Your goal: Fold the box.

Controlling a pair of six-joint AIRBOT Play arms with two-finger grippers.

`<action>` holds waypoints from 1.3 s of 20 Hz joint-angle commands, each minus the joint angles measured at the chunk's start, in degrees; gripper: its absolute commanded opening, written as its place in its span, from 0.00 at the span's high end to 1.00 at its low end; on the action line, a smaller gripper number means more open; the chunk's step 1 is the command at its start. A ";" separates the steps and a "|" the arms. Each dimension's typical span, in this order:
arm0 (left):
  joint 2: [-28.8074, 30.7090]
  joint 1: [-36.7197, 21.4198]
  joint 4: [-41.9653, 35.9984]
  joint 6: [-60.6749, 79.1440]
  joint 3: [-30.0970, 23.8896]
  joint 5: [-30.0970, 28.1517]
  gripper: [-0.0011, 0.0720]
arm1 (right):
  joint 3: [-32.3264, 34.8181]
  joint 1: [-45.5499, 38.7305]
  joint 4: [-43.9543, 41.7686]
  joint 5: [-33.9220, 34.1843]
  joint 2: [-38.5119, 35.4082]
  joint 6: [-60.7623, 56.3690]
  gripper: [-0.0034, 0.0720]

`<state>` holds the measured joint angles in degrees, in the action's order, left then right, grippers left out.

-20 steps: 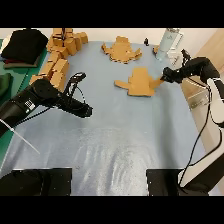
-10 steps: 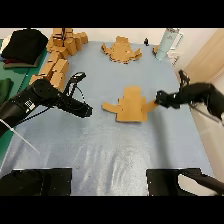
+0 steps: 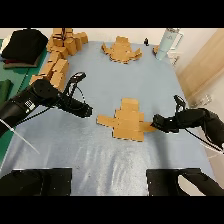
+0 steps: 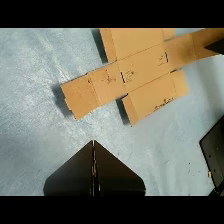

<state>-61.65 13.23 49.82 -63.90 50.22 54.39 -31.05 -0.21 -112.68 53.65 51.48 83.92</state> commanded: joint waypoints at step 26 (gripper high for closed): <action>-6.19 -5.68 -10.40 1.99 3.63 9.44 0.11 | -8.20 14.75 -19.58 1.55 11.37 33.75 0.95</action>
